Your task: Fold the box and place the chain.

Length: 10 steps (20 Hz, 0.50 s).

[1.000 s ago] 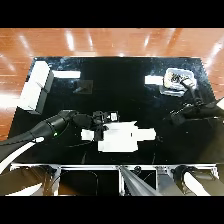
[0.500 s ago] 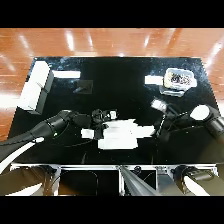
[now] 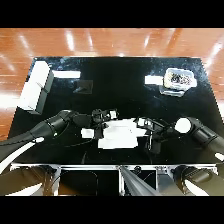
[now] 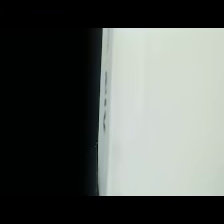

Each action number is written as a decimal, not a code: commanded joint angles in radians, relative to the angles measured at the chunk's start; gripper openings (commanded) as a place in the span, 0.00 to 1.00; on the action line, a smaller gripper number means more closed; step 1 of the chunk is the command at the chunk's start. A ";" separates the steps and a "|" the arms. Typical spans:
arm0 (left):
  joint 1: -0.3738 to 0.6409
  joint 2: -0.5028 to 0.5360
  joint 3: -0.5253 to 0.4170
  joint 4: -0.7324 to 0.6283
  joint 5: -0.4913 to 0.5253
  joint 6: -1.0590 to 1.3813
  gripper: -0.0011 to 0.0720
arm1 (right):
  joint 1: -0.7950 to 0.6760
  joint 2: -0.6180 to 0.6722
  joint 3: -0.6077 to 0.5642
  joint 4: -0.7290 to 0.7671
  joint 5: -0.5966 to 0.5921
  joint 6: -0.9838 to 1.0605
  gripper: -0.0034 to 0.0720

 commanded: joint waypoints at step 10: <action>0.000 0.001 0.000 -0.001 0.000 0.003 0.04 | 0.196 -0.001 -0.037 0.052 -0.269 -0.028 0.98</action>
